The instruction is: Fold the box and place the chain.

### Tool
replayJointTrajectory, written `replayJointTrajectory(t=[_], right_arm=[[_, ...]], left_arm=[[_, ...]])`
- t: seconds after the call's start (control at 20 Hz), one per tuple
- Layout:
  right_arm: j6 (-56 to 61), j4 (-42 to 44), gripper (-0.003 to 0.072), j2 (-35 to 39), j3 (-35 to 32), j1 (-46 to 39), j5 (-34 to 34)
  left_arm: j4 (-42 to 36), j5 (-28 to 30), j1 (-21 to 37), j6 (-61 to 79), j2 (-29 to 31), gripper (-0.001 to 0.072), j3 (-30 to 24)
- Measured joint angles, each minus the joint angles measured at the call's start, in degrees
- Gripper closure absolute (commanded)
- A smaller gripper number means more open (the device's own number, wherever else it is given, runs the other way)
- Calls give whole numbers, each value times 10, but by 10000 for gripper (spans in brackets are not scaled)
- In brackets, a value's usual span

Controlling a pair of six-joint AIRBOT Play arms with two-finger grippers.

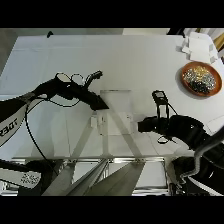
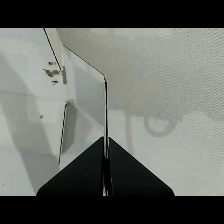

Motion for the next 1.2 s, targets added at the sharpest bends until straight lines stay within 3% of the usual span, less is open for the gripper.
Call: replayJointTrajectory(t=[0.1,0.25,0.3,0.55,0.75,1.2], right_arm=[[0,0,665,0,0,0,0],[0,3,494,0,0,0,3],[0,5,483,0,0,0,1],[-11,10,483,19,18,0,1],[-41,5,483,78,39,0,25],[-84,-18,485,235,50,0,214]], left_arm=[[3,-1,0,18,0,702,0],[11,12,0,41,-1,703,0],[8,7,0,51,0,704,0],[7,-13,-10,115,11,709,0],[6,-9,-50,196,45,709,0],[10,46,-107,260,203,716,-18]])
